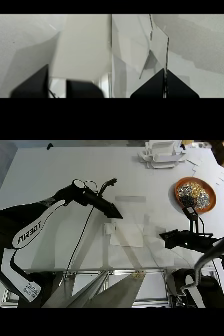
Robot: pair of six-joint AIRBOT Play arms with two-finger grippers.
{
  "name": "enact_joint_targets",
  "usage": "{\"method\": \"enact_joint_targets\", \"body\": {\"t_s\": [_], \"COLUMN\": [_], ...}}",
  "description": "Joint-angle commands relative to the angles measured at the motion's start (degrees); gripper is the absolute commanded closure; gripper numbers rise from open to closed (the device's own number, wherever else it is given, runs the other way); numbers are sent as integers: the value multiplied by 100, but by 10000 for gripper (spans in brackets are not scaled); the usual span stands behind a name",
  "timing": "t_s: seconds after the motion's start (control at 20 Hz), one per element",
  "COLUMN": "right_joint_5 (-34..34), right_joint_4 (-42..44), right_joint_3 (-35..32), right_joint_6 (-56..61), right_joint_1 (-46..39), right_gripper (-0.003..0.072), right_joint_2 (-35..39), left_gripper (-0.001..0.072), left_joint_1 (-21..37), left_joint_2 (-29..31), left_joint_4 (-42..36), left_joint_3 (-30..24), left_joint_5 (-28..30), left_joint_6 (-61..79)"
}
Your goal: Fold the box and place the chain.
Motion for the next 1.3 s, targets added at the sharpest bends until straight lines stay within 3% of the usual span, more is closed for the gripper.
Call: {"method": "enact_joint_targets", "body": {"t_s": [0.0,0.1,0.3,0.35,0.45,0.5,0.65,0.9,1.0,1.15,1.25], "right_joint_5": [4,4,15,39,66,90,114,466,695,890,1097], "right_joint_4": [0,0,33,72,105,109,129,46,42,37,37], "right_joint_3": [-2,-2,7,31,155,280,852,2177,2498,2562,2562], "right_joint_6": [2,2,4,2,4,4,46,474,472,474,472], "right_joint_1": [4,4,4,4,4,4,4,2,4,4,4], "right_gripper": [673,673,669,619,396,333,333,333,333,337,344], "right_joint_2": [4,4,7,7,7,7,7,7,7,4,4], "left_gripper": [633,700,704,705,706,706,707,715,716,713,710], "left_joint_1": [-7,-7,-7,-7,-7,-7,-7,-101,-352,-850,-905], "left_joint_2": [-2,-2,76,138,308,415,907,2063,2732,3670,3805], "left_joint_4": [103,142,269,280,304,348,608,1320,1432,1353,745], "left_joint_3": [42,42,42,39,39,39,39,-66,-564,-1775,-2358], "left_joint_5": [24,66,212,339,643,743,844,439,686,1871,2046], "left_joint_6": [50,291,1095,1163,1161,1161,1154,304,328,750,1276]}}
